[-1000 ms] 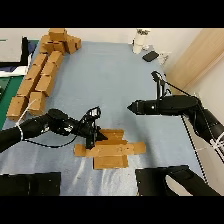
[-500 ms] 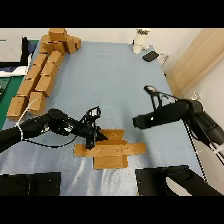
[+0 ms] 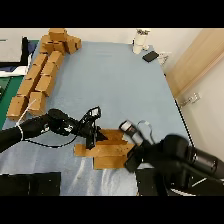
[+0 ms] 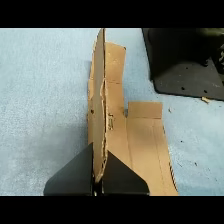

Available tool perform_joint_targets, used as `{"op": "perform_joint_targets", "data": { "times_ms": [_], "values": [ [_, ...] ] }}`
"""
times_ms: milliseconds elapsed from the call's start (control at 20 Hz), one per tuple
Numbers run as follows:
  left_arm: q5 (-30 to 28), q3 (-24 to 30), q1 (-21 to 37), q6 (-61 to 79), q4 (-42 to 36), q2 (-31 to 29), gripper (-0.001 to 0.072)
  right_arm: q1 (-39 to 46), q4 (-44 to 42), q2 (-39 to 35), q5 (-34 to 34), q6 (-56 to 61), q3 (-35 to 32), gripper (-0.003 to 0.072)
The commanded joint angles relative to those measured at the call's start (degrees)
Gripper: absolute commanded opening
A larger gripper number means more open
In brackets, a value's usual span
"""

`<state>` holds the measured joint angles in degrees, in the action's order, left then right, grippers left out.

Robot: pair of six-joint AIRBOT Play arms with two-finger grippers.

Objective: Fold the box.

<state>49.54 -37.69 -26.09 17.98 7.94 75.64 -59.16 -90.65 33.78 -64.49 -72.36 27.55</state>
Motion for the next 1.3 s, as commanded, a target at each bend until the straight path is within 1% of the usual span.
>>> {"op": "perform_joint_targets", "data": {
  "times_ms": [0, 50, 100, 200, 300, 450, 650, 750, 900, 1100, 1250],
  "values": [
    [0.0, 0.0, 0.0, 0.0, 0.0, 0.0, 0.0011, -17.2, 13.8, -0.1, 7.8, 1.2, -5.0, 0.0078],
    [0.0, 0.0, 0.0, 0.0, 0.0, 0.0, 0.0011, -20.4, 17.6, 1.0, 8.5, 1.2, -5.5, 0.0392],
    [0.0, 0.0, 0.0, 0.0, 0.0, 0.0, 0.0011, -22.3, 18.8, 2.3, 9.5, 1.2, -5.6, 0.0577],
    [0.0, 0.0, 0.0, 0.0, 0.0, 0.0, 0.0011, -23.7, 18.9, 5.4, 11.8, 1.2, -5.6, 0.0592],
    [0.0, 0.0, 0.0, 0.0, 0.0, 0.0, 0.0011, -23.7, 20.1, 8.8, 12.5, 1.2, -5.6, 0.0592],
    [0.0, 0.0, 0.0, 0.0, 0.0, 0.0, 0.0011, -23.7, 20.0, 11.6, 13.2, 1.2, -5.2, 0.0593],
    [0.0, 0.0, 0.0, 0.0, 0.0, 0.0, 0.0011, -23.7, 20.0, 12.8, 13.3, 1.2, -5.2, 0.0602],
    [0.0, 0.0, 0.0, 0.0, 0.0, 0.0, 0.0011, -23.7, 22.3, 13.8, 13.2, 1.7, -5.1, 0.0601],
    [0.0, 0.0, 0.0, 0.0, 0.0, 0.0, 0.0011, -23.7, 27.3, 14.4, 12.9, 5.6, -4.9, 0.0602],
    [0.0, 0.0, 0.0, 0.0, 0.0, 0.0, 0.0011, -23.7, 27.9, 14.4, 8.4, 8.6, -1.9, 0.0602],
    [0.0, 0.0, 0.0, 0.0, 0.0, 0.0, 0.0011, -23.7, 27.4, 14.4, 8.9, 8.9, -1.5, 0.0601]
  ]
}}
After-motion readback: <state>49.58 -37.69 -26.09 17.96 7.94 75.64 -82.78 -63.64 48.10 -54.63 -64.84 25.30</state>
